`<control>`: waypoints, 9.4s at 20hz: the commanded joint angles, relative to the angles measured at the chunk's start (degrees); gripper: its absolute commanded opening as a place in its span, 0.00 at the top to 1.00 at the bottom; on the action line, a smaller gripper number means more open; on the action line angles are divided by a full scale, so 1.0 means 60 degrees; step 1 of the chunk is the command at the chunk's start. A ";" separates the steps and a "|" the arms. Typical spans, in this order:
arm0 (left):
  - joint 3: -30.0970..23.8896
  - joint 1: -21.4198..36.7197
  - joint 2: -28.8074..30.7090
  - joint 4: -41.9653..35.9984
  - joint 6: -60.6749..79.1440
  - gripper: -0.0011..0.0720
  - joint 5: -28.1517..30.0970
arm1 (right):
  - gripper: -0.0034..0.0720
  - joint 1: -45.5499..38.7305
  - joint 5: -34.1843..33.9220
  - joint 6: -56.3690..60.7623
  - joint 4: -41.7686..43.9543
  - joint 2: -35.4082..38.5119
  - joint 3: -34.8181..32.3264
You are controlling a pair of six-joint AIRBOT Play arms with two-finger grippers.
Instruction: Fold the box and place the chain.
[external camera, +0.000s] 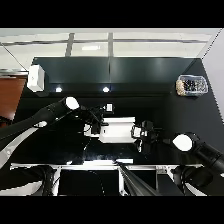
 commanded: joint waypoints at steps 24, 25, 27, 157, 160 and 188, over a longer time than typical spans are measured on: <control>-0.0004 -0.0004 -0.0007 -0.0004 0.0000 0.95 -0.0011 | 0.02 -0.1446 0.1075 -0.4244 0.2186 -0.2943 0.1009; -0.0004 -0.0004 -0.0007 -0.0004 0.0000 0.95 -0.0011 | 0.02 -0.1446 0.1075 -0.4364 0.2186 -0.3075 0.1009; -0.0004 -0.0004 -0.0007 -0.0004 0.0000 0.95 -0.0015 | 0.02 -0.1450 0.1071 -0.4426 0.2189 -0.3242 0.1009; -0.1865 -0.0280 0.1767 -0.1020 0.0270 0.95 0.0375 | 0.69 -0.1621 0.1056 -0.4473 0.2189 -0.3457 0.1016; -0.1829 0.0102 0.3089 0.1894 -0.2991 0.95 0.0102 | 0.69 -0.1625 0.1056 -0.4473 0.2189 -0.3457 0.1016; -0.2539 0.3166 0.0481 -0.2575 -0.9264 0.95 -0.2703 | 0.69 -0.1621 0.1056 -0.4477 0.2186 -0.3457 0.1016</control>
